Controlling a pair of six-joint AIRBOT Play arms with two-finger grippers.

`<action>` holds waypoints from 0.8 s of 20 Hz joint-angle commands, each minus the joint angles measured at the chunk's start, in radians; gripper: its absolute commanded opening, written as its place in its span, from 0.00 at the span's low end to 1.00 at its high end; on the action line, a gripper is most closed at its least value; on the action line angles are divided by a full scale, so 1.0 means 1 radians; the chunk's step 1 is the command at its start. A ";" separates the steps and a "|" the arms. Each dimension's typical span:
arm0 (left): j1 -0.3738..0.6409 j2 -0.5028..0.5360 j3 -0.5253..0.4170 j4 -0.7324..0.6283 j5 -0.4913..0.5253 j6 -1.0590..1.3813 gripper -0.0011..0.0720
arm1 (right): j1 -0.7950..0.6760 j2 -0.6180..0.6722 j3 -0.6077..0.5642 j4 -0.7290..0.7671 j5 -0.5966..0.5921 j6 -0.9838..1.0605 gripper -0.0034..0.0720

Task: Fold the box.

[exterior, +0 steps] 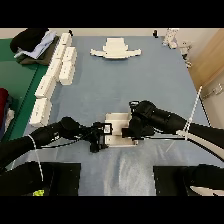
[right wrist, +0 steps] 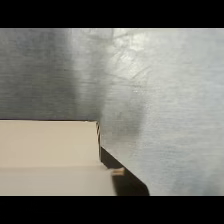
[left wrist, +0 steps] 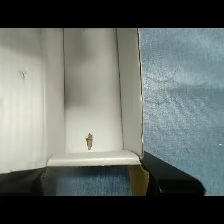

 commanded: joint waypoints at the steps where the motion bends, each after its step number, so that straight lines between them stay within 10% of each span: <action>1: 0.000 0.000 0.001 0.001 0.000 0.002 0.73 | 0.002 -0.001 0.000 0.002 -0.007 -0.005 0.05; 2: 0.000 0.000 0.001 0.000 0.000 0.002 0.73 | 0.002 -0.001 0.000 0.003 -0.006 -0.005 0.05; 4: 0.000 0.000 0.001 0.001 0.000 0.002 0.73 | 0.001 -0.001 0.000 0.021 -0.007 -0.005 0.60; 5: 0.000 0.000 0.001 0.001 0.000 0.002 0.73 | 0.001 -0.001 0.000 0.038 -0.008 -0.005 0.69; 16: 0.000 0.000 0.001 0.000 0.000 0.002 0.73 | -0.042 0.204 0.102 -0.127 -0.226 -0.046 0.65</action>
